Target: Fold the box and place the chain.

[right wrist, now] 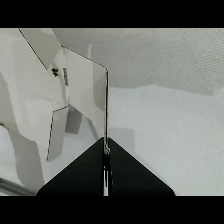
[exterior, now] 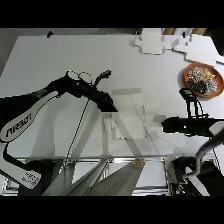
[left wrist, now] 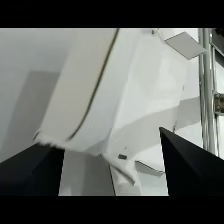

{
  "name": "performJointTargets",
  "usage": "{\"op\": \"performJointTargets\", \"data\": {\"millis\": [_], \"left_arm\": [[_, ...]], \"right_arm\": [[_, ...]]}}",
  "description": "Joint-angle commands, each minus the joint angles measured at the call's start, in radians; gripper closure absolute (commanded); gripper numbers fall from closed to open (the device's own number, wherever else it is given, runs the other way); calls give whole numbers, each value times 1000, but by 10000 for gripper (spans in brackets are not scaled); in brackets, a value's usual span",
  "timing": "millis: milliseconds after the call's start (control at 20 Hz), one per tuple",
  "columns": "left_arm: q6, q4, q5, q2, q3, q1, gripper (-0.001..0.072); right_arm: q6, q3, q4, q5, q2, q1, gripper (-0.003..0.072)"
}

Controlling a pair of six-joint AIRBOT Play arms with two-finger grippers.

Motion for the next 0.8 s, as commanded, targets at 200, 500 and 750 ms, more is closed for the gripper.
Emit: {"op": "performJointTargets", "data": {"millis": [200, 500, 750], "left_arm": [[45, 48, -51, -18, 11, -47, 434], [113, 66, 6, -14, 11, -46, 710], [113, 98, 98, 77, 11, -63, 716]], "right_arm": [[-1, 0, -4, 0, 1, 1, 664], [-1, 0, -3, 14, 1, 1, 664], [-1, 11, 4, 19, 3, 1, 534]]}}
